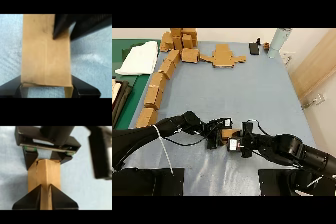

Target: Fold the box.

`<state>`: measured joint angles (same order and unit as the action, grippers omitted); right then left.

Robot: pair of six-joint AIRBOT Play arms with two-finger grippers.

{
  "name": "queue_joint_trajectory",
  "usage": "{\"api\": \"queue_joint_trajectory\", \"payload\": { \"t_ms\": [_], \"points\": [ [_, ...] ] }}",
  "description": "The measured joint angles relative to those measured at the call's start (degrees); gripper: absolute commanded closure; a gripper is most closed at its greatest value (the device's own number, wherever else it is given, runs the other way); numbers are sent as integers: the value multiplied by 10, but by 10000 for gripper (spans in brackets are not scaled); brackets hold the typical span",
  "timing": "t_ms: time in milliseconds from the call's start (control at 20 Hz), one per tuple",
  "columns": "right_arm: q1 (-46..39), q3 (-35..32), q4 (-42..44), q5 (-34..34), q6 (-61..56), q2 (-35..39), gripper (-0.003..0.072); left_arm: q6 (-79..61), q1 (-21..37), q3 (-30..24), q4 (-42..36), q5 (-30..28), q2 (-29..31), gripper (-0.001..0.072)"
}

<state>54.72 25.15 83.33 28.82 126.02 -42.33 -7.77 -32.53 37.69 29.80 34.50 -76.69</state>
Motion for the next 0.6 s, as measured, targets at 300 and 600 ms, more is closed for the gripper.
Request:
{"api": "queue_joint_trajectory", "payload": {
  "t_ms": [300, 600],
  "points": [
    [0, 0, 2, 2, 0, 8, 541, 0, 0, 0, 0, 0, 0, 286],
    [0, 0, 12, 4, 0, 5, 541, 1, 0, 0, 0, 0, 0, 286]
  ]
}}
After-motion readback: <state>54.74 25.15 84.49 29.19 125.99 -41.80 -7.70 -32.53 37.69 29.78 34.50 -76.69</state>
